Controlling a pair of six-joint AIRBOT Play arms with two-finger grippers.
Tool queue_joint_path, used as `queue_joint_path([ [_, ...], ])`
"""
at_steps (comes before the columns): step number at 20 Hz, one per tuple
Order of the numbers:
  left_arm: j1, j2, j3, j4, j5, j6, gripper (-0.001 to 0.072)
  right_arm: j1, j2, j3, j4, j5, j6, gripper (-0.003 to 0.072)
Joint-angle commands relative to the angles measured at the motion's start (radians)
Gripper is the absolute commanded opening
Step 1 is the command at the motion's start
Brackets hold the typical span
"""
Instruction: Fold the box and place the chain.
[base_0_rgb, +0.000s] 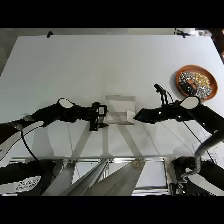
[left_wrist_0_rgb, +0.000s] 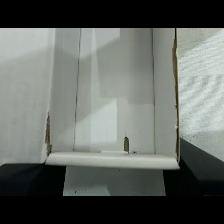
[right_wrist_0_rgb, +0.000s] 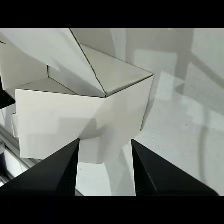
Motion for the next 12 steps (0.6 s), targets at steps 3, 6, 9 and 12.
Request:
queue_joint_path([
  [3,0.000,0.000,0.001,0.000,0.000,0.000,0.0209,0.082,0.000,0.001,-0.003,-0.087,-0.004,0.0371],
  [6,0.000,0.000,0.001,0.000,0.000,0.000,0.0209,0.145,0.000,0.002,-0.016,-0.161,0.001,0.0371],
  [9,0.000,0.000,0.001,0.000,0.000,0.000,0.0209,0.191,0.000,0.007,-0.059,-0.183,0.026,0.0371],
  [12,0.000,0.000,0.001,0.000,0.000,0.000,0.0209,0.259,0.000,0.071,-0.313,-0.179,0.200,0.0373],
])
